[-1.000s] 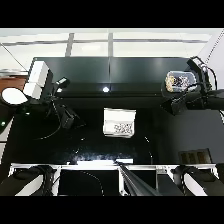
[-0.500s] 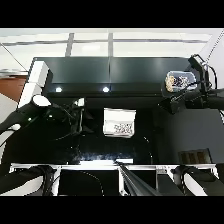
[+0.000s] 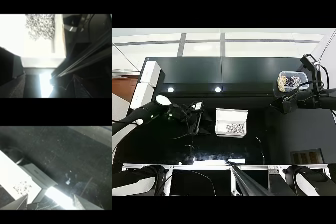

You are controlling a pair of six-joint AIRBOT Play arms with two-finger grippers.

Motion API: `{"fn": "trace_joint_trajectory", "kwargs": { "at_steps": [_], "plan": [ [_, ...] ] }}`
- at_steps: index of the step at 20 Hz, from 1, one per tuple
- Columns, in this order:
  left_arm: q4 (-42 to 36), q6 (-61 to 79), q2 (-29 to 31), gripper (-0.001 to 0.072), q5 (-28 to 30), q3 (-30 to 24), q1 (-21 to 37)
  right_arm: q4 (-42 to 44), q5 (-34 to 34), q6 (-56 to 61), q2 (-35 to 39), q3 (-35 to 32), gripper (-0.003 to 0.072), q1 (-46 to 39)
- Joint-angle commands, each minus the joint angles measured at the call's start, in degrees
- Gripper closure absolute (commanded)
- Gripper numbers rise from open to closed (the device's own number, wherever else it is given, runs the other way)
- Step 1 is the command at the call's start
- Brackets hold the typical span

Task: Fold the box and place the chain.

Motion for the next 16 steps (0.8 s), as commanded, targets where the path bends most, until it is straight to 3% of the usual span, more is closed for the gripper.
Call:
{"fn": "trace_joint_trajectory", "kwargs": {
  "at_steps": [1,16],
  "plan": [
    [0.2,-3.7,-2.8,-0.0003,0.2,3.0,-1.4,0.0,0.0,0.0,0.0,0.0,-0.0017,0.0],
    [3.1,-7.5,-3.2,-0.0004,5.5,3.9,-5.7,0.0,0.0,0.0,0.0,0.0,-0.0017,0.0]
  ]
}}
